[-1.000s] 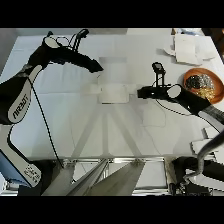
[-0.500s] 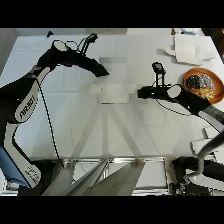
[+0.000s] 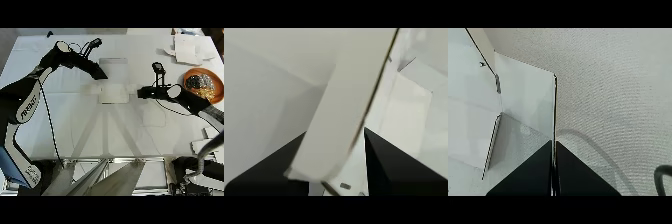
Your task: Fold the box and place the chain.
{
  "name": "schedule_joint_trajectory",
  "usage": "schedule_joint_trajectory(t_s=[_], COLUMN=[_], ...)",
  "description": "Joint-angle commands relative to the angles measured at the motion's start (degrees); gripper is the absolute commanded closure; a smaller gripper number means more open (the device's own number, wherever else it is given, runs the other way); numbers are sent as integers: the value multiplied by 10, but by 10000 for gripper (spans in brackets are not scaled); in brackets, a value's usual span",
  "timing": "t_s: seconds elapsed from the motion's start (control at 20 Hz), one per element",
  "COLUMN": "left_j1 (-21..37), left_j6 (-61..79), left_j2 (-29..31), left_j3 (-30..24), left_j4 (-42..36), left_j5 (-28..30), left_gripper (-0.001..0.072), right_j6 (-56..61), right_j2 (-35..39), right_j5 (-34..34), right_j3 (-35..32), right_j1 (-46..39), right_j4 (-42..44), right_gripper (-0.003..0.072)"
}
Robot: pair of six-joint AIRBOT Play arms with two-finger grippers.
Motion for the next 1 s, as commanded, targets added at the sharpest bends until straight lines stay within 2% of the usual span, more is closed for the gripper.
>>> schedule_joint_trajectory(t_s=[0.0,0.05,0.15,0.25,0.35,0.45,0.95], left_j1=[-1,-1,-1,-1,-1,-1,-2], left_j6=[38,45,67,72,72,76,88], left_j2=[0,0,0,0,0,0,1], left_j3=[1,1,1,1,1,1,1], left_j4=[15,13,12,11,11,11,11], left_j5=[-5,-5,-12,-12,-12,-14,-22], left_gripper=[395,439,442,577,576,699,699], right_j6=[0,0,0,0,0,0,0], right_j2=[0,0,0,0,0,0,0], right_j5=[0,0,0,0,0,0,0], right_j3=[0,0,0,0,0,0,0], right_j1=[0,0,0,0,0,0,0], right_j4=[0,0,0,0,0,0,0], right_gripper=[672,672,672,672,672,672,672])
